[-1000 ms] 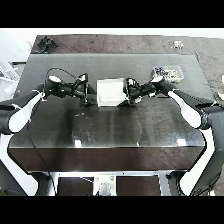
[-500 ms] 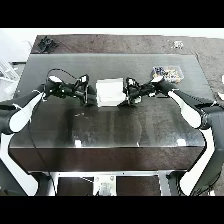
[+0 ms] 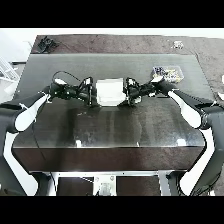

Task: Fold the box and place the chain.

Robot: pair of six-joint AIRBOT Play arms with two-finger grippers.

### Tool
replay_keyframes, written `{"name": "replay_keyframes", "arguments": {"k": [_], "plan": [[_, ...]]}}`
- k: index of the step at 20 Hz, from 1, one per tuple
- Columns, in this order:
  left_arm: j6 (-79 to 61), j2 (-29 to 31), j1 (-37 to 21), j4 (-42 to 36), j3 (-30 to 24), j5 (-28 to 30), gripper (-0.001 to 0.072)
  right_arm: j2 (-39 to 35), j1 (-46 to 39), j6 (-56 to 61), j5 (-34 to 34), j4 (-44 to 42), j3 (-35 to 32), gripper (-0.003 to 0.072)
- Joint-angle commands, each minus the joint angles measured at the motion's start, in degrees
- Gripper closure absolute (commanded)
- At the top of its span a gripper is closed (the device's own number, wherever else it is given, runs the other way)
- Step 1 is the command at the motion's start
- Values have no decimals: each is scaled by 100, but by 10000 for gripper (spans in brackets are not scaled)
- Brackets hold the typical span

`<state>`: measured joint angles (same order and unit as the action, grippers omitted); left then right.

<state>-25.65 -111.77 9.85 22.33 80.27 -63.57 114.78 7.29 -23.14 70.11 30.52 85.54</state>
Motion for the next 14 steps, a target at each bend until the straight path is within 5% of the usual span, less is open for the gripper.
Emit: {"name": "replay_keyframes", "arguments": {"k": [1, 14], "plan": [[-42, -13, 37, -35, 4, 120, -11, -2, 2, 2, 2, 0, 2, 107], [-326, -13, 107, -94, 4, 457, -11, -2, 2, 2, 2, 0, 2, 107]]}}
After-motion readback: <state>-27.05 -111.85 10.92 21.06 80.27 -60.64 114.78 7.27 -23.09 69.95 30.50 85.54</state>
